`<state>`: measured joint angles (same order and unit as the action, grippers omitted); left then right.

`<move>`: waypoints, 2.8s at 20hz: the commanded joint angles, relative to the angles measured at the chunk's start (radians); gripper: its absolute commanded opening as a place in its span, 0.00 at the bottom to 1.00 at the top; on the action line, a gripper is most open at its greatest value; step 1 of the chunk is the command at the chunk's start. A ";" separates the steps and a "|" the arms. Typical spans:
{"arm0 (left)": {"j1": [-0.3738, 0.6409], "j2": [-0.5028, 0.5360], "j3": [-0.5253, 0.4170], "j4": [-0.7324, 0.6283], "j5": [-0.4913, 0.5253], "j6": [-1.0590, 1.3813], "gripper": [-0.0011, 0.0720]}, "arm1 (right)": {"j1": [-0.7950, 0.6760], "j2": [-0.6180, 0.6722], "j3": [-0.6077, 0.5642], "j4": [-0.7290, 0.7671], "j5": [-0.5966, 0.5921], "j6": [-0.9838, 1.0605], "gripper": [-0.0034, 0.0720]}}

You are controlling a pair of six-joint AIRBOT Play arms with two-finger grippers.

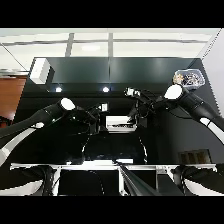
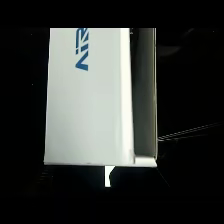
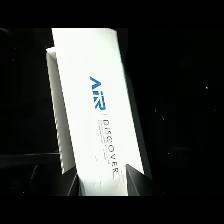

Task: Fold the box and place the chain.

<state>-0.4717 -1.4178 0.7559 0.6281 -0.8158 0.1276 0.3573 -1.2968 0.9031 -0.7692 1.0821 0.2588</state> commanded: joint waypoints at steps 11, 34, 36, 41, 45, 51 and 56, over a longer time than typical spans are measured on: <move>0.000 0.001 0.000 0.000 -0.001 0.000 0.64 | 0.006 0.000 -0.011 -0.010 0.039 0.013 0.56; 0.000 0.001 0.000 0.000 -0.001 0.000 0.64 | -0.009 0.014 0.014 -0.043 0.126 0.124 0.54; 0.000 0.001 0.000 0.000 -0.001 0.000 0.64 | -0.046 0.057 0.027 -0.040 0.174 0.267 0.54; 0.000 0.001 0.000 0.000 -0.001 0.000 0.64 | -0.178 0.079 -0.079 0.138 0.339 0.526 0.07; 0.000 0.001 0.000 0.000 -0.001 0.000 0.64 | -0.162 0.057 -0.260 0.498 0.160 0.527 0.07; 0.000 0.001 0.000 0.000 -0.002 0.000 0.64 | -0.095 0.048 -0.287 0.426 -0.113 0.642 0.07; 0.000 0.001 0.000 0.000 -0.002 -0.001 0.64 | -0.095 0.048 -0.287 0.272 -0.134 0.724 0.07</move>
<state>-0.4717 -1.4178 0.7559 0.6281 -0.8173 0.1280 0.2592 -1.2476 0.6197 -0.4026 0.9916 0.9257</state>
